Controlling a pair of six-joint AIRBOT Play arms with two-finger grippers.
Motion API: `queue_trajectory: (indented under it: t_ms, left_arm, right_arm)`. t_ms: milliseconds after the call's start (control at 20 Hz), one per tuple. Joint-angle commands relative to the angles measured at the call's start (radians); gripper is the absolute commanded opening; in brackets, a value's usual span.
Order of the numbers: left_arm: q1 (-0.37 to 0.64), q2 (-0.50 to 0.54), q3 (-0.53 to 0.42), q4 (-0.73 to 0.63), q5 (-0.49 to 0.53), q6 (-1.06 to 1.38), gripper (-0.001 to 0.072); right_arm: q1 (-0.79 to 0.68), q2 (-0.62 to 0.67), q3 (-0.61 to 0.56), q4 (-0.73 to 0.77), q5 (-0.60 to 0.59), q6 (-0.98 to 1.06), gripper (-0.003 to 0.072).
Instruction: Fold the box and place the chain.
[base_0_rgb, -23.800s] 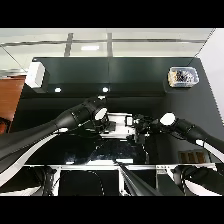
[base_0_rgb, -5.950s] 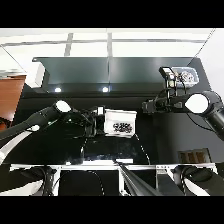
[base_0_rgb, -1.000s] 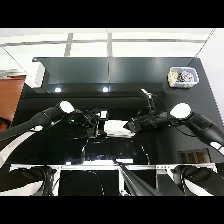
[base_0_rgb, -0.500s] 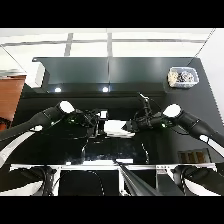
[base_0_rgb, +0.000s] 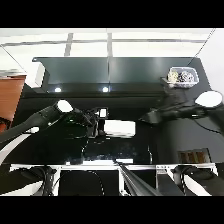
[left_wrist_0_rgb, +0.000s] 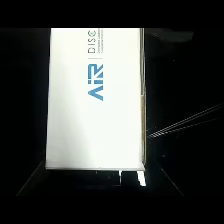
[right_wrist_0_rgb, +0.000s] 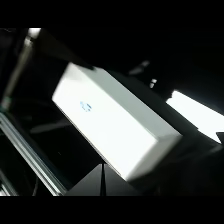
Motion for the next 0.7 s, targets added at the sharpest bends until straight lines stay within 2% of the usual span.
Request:
queue_trajectory:
  t_ms: [0, 100, 200, 350, 500, 650]
  left_arm:
    - [0.000, 0.097, 0.001, 0.129, -0.036, -0.187, 0.0712]
    - [-0.010, 0.135, 0.023, 0.130, -0.053, -0.303, 0.0711]
    - [-0.053, 0.108, 0.095, 0.134, -0.053, -0.396, 0.0710]
    - [-0.140, -0.008, 0.255, 0.133, -0.056, -0.470, 0.0709]
    - [-0.177, -0.126, 0.394, 0.186, -0.085, -0.583, 0.0708]
    - [-0.183, -0.190, 0.445, 0.212, -0.175, -0.631, 0.0709]
  right_arm:
    - [-0.177, 0.137, 0.014, -0.148, 0.145, 0.024, 0.0009]
    - [-0.237, 0.158, 0.014, -0.162, 0.154, 0.025, 0.0009]
    - [-0.258, 0.158, 0.013, -0.162, 0.134, 0.036, 0.0010]
    - [-0.256, 0.158, 0.013, -0.146, 0.078, 0.039, 0.0010]
    - [-0.256, 0.158, 0.013, -0.145, 0.066, 0.039, 0.0010]
    - [-0.256, 0.158, 0.013, -0.145, 0.063, 0.039, 0.0010]
